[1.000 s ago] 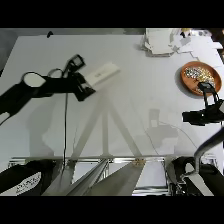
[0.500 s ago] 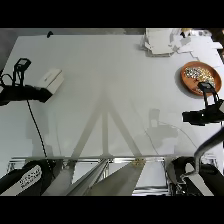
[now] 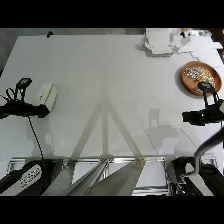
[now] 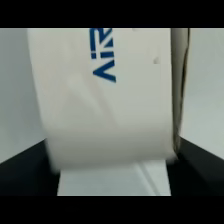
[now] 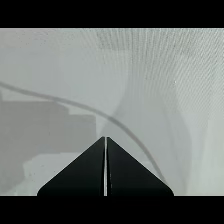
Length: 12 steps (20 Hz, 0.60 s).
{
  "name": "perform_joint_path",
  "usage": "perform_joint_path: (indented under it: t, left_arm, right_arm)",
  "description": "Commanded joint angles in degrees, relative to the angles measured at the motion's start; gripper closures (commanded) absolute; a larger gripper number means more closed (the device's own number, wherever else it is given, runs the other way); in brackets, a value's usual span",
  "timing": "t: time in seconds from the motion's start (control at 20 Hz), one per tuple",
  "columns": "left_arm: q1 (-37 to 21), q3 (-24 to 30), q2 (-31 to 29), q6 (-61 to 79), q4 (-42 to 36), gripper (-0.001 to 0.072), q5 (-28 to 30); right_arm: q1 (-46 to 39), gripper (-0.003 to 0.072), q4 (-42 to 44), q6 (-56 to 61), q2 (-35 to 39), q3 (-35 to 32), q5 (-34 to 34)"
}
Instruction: Fold the box and place the chain.
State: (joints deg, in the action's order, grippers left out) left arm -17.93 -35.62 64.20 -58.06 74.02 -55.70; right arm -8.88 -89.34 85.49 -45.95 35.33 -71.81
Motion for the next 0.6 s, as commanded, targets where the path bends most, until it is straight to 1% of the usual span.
perform_joint_path:
  t: [0.0,0.1,0.2,0.55]
  left_arm:
    - [-0.37,0.42,-0.04,-0.52,0.61,0.0012,-3.43]
    - [-0.37,0.39,-0.50,-0.48,0.66,0.0012,-4.63]
    - [-0.37,0.39,-2.43,-0.50,0.66,0.0012,-5.44]
    - [-0.33,0.39,-16.11,-0.50,0.57,0.0013,-4.07]
  right_arm:
    - [-0.04,0.0668,0.02,0.00,0.04,0.00,-0.02]
    - [-0.04,0.0668,0.02,0.02,0.04,0.00,-0.02]
    - [-0.04,0.0668,0.02,0.00,0.04,0.00,-0.02]
    - [-0.04,0.0668,0.02,0.00,0.04,0.00,-0.02]
